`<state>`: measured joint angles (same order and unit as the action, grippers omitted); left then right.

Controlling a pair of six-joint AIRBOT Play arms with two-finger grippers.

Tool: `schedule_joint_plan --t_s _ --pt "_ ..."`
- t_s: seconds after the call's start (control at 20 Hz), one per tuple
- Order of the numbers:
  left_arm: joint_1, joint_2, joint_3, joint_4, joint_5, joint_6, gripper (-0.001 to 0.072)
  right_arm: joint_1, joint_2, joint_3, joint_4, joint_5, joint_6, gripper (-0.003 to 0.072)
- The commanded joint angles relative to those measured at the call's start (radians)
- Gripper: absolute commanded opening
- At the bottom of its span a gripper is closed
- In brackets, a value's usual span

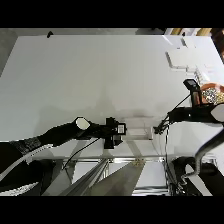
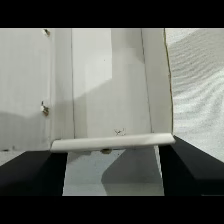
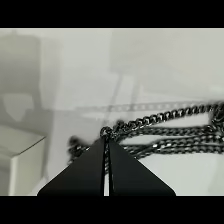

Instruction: Fold the box and place the chain.

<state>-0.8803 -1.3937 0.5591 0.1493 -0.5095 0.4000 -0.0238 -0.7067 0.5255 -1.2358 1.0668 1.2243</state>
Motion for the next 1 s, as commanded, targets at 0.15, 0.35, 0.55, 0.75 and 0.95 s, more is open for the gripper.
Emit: schedule_joint_plan --t_s 0.15,0.35,0.55,0.75,0.95 --pt "0.0 0.001 0.0 0.0 0.0 0.0 0.0207 0.073 0.332 0.001 0.141 0.213 -0.191 0.002" --pt "0.0 0.001 0.0 0.0 0.0 0.0 0.0207 0.073 0.384 0.001 0.46 0.295 -0.404 0.0019" --pt "0.0 0.001 0.0 0.0 0.0 0.0 0.0207 0.146 0.382 0.001 0.632 0.281 -0.55 0.0019" --pt "0.0 0.001 0.0 0.0 0.0 0.0 0.0207 0.253 0.378 0.001 0.672 0.219 -0.606 0.0018" --pt "0.0 0.001 0.0 0.0 0.0 0.0 0.0207 0.38 0.296 0.001 0.663 0.152 -0.659 0.0018"
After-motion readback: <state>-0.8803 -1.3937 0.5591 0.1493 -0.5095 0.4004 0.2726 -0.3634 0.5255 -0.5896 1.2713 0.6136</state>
